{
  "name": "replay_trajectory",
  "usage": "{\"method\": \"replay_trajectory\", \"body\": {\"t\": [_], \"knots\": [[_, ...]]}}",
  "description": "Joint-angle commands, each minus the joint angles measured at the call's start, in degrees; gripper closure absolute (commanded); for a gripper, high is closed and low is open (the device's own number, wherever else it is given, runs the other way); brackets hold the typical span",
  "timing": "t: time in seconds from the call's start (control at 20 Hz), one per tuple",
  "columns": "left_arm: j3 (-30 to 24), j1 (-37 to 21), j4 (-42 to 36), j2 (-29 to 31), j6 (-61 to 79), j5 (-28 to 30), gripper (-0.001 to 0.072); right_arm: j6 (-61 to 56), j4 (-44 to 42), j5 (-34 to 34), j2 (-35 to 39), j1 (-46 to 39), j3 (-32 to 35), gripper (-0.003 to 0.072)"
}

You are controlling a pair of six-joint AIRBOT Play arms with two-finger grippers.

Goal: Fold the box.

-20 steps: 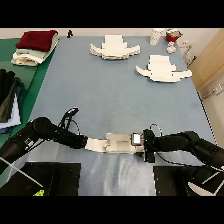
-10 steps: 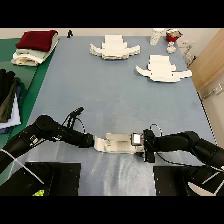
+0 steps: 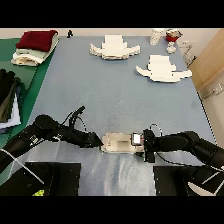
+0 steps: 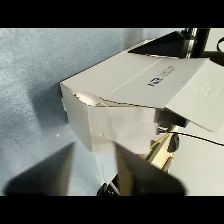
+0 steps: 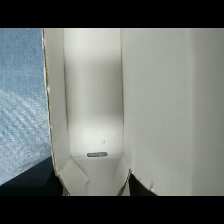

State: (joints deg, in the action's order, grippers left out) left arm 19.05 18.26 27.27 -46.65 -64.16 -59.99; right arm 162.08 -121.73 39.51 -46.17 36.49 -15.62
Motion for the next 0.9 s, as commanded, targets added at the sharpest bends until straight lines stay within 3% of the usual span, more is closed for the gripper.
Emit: {"method": "replay_trajectory", "body": {"t": [0.0,0.55,0.85], "knots": [[0.0,0.0,-0.5,-0.1,0.3,0.0,0.0255,0.0,0.0,0.0,0.1,0.0,0.0,0.0231],[0.0,0.4,-0.3,-0.1,0.0,4.4,0.0255,0.0,0.0,0.0,0.1,0.0,0.0,0.0231],[1.9,13.6,2.9,-0.1,-6.7,14.1,0.0255,0.0,0.0,0.0,0.1,0.0,0.0,0.0231]]}}
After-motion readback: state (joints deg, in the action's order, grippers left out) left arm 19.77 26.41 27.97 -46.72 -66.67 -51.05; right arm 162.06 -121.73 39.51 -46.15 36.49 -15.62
